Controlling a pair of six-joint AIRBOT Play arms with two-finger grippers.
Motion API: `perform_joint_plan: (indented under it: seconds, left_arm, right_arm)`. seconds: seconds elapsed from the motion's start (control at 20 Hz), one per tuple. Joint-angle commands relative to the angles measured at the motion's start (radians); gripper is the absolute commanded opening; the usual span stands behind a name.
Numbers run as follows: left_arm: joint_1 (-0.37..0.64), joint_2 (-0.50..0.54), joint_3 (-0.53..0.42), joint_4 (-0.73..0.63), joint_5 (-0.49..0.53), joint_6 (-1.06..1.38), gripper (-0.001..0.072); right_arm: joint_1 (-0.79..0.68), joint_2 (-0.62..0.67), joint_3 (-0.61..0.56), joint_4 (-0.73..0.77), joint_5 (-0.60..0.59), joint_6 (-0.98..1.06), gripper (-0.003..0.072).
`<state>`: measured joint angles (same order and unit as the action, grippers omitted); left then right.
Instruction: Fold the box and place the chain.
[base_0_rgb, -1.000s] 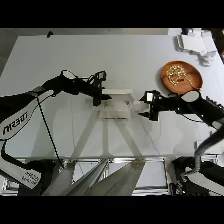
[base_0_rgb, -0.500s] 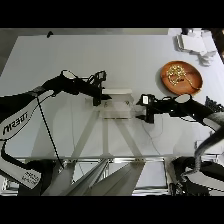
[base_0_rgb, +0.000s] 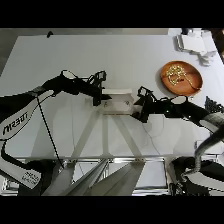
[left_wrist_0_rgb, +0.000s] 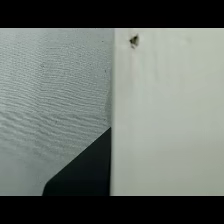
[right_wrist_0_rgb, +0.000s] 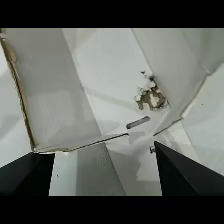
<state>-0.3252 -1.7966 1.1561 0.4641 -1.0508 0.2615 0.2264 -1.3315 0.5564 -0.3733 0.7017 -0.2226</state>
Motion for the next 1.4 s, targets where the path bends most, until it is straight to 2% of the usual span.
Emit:
perform_joint_plan:
  seconds: [0.0,0.3,0.6,0.95,1.15,1.35]
  left_arm:
    - [0.000,0.000,0.000,0.000,0.000,0.000,0.0008]
    - [0.000,0.000,0.000,0.000,0.000,0.000,0.0008]
    - [0.000,0.000,0.000,0.000,0.000,0.000,0.0008]
    - [0.000,0.000,0.000,0.000,0.000,0.000,0.0008]
    - [0.000,0.000,0.000,0.000,0.000,0.000,0.0008]
    - [0.000,0.000,0.000,0.000,0.000,0.000,0.0008]
  right_arm:
    - [0.003,0.000,0.001,0.005,-0.011,0.100,0.0702]
    - [-0.082,-0.008,0.042,0.004,0.042,0.128,0.0701]
    - [-0.084,-0.100,0.114,0.003,0.106,0.080,0.0694]
    - [-0.085,-0.114,0.161,-0.015,0.146,-0.145,0.0688]
    - [-0.084,-0.204,0.240,-0.015,0.230,-0.182,0.0686]
    - [-0.084,-0.270,0.319,-0.015,0.257,-0.193,0.0680]
